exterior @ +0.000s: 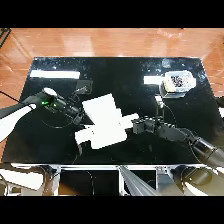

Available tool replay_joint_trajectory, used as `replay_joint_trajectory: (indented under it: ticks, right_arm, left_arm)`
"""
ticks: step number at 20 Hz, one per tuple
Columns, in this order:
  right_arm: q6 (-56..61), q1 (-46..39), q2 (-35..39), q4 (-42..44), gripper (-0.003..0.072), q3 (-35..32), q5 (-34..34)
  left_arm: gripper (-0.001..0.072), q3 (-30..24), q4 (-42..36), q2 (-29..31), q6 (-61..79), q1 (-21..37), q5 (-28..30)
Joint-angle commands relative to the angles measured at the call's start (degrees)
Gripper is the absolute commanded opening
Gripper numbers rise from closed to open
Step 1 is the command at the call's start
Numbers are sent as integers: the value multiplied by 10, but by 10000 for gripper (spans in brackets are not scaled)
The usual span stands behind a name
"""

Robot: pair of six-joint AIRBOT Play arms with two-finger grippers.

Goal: Fold the box and place the chain.

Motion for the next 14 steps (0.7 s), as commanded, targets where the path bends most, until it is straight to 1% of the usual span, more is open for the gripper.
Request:
replay_joint_trajectory:
  ticks: [1, 2, 4, 5, 7, 8, 10, 11, 12, 14]
  right_arm:
    - [1, 0, 0, 0, 720, 0, -5]
    - [2, -4, 0, 0, 709, 0, -5]
    - [2, -24, 3, 0, 709, 6, -16]
    - [2, -43, 9, 0, 708, 16, -53]
    - [9, -99, 23, -23, 708, 49, -190]
    - [35, -136, 31, -56, 707, 71, -270]
    - [50, -208, 37, -135, 708, 114, -387]
    - [49, -238, 37, -180, 708, 131, -410]
    - [49, -268, 37, -226, 708, 144, -407]
    - [49, -312, 37, -301, 709, 151, -364]
  left_arm:
    - [26, 11, 3, 0, 1, 0, 0]
    - [25, 18, 2, 2, 1, -1, -1]
    - [24, 36, 3, 7, 2, -8, 13]
    - [24, 46, 3, 11, 4, -14, 26]
    - [23, 60, 5, 22, 36, -29, 41]
    - [23, 61, 9, 32, 66, -37, 45]
    - [23, 61, 28, 58, 96, -53, 58]
    - [22, 61, 44, 72, 110, -63, 68]
    - [22, 61, 65, 89, 119, -77, 87]
    - [22, 50, 76, 126, 119, -111, 154]
